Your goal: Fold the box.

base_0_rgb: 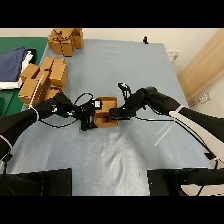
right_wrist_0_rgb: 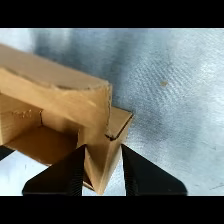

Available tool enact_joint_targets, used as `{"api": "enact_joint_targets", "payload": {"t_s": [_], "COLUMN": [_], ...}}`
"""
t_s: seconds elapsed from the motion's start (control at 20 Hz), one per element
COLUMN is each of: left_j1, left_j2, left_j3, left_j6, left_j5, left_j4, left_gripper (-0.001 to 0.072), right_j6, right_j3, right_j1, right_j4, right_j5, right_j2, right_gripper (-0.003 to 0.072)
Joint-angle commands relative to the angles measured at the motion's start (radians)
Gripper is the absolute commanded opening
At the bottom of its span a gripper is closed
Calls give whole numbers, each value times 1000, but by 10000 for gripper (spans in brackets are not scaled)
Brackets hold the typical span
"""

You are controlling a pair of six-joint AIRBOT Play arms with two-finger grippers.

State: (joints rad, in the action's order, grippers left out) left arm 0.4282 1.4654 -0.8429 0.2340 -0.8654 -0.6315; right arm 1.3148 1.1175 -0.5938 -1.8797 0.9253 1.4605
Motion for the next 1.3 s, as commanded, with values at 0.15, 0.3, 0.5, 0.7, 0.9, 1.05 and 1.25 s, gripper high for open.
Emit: {"api": "enact_joint_targets", "payload": {"t_s": [0.15, 0.3, 0.5, 0.7, 0.9, 1.05, 1.25], "left_j1": [1, 1, 1, 1, 1, 1, 1], "left_j2": [0, 0, 0, 0, 0, 0, 0], "left_j3": [0, 0, 0, 0, 0, 0, 0], "left_j6": [0, 0, 0, 0, 0, 0, 0], "left_j5": [2, 0, 0, 0, 0, 1, 1], "left_j4": [0, 0, 0, 0, 0, 0, 0], "left_gripper": [282, 282, 282, 282, 282, 282, 282], "right_j6": [-313, -338, -372, -373, -373, -385, -403], "right_j3": [154, 210, 227, 228, 230, 230, 230], "right_j1": [-86, -88, -88, -88, -88, -88, -88], "right_j4": [286, 277, 254, 245, 240, 255, 291], "right_j5": [209, 241, 244, 243, 251, 282, 284], "right_j2": [111, 164, 171, 171, 171, 171, 173], "right_gripper": [378, 376, 5, 5, 282, 282, 280]}}
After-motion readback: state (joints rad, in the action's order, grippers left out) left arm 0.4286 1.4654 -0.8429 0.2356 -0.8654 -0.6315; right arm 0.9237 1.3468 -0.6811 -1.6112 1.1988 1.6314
